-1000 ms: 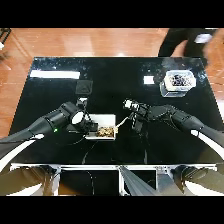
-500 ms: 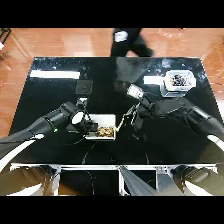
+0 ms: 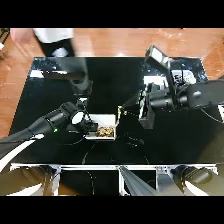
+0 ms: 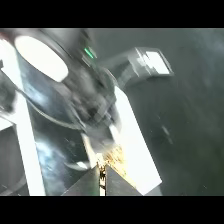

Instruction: Fold the box and place the chain.

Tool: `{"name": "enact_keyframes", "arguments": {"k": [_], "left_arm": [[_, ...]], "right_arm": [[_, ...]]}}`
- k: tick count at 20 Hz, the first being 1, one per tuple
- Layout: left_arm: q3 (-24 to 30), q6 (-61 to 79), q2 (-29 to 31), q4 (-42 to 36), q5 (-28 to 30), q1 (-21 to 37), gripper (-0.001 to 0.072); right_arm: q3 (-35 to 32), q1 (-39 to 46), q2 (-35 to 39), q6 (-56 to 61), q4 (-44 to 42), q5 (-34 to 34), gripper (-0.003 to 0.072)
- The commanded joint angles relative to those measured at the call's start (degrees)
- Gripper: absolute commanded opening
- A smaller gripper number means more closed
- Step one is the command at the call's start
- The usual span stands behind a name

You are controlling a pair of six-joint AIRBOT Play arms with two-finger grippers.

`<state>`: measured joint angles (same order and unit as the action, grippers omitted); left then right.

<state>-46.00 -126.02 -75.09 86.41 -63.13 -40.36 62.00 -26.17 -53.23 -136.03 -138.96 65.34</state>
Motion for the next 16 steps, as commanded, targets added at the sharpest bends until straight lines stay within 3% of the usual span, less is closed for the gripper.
{"name": "enact_keyframes", "arguments": {"k": [1, 5, 10, 15, 16], "left_arm": [[0.02, 0.02, -0.02, 0.02, 0.07, -0.02, 0.0023], [0.02, 0.02, -0.02, 0.02, 0.07, -0.02, 0.0022], [0.02, 0.02, -0.02, 0.02, 0.11, -0.02, 0.0023], [0.02, 0.02, -0.02, 0.02, 0.09, -0.02, 0.0023], [0.02, 0.02, -0.02, 0.00, 0.11, -0.02, 0.0023]], "right_arm": [[2.01, -2.67, -0.79, 2.91, -3.26, 1.42, 0.0021], [2.01, -11.87, -5.62, 3.02, -1.42, -4.22, 0.0021], [-1.09, -11.56, -7.23, 10.93, 6.60, -4.33, 0.0023], [-4.92, -13.77, -8.92, 12.31, 4.92, -13.31, 0.0025], [-4.94, -13.94, -9.49, 13.33, 4.90, -13.60, 0.0145]]}}
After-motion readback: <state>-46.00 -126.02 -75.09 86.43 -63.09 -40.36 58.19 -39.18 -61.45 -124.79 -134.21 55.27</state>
